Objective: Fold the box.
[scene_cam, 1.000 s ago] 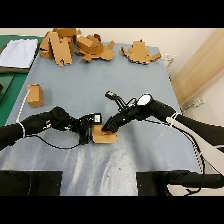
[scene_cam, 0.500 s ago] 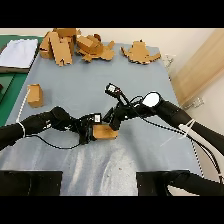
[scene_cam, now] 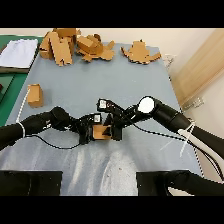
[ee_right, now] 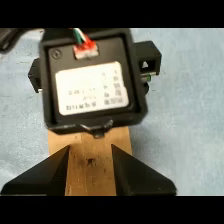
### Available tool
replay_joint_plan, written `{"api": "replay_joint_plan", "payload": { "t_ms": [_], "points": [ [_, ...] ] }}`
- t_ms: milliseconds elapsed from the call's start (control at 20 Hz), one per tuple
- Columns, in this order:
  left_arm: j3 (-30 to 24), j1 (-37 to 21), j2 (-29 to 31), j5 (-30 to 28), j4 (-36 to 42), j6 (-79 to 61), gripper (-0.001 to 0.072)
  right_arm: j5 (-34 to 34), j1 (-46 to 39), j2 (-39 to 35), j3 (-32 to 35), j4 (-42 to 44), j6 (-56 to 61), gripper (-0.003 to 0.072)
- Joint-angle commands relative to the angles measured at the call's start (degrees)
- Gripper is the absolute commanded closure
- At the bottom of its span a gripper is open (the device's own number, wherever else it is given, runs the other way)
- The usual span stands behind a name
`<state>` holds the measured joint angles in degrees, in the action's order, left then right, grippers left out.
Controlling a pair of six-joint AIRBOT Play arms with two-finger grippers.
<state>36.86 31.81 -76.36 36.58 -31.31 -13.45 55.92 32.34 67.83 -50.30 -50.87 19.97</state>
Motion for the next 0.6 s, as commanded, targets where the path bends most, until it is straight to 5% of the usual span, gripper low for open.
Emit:
{"api": "replay_joint_plan", "payload": {
  "t_ms": [0, 300, 550],
  "points": [
    [0.0, 0.0, 0.0, 0.0, 0.0, 0.0, 0.0253, -1.5, 1.3, 0.7, 0.0, -0.3, -0.9, 0.0249],
    [0.0, 0.0, 0.0, 0.0, 0.0, 0.0, 0.0252, -1.4, 1.6, 0.8, 0.0, -4.2, -0.5, 0.0249],
    [0.0, 0.0, 0.0, 0.0, 0.0, 0.0, 0.0253, -4.7, 8.0, 0.7, 0.0, -16.1, 7.6, 0.0249]
  ]
}}
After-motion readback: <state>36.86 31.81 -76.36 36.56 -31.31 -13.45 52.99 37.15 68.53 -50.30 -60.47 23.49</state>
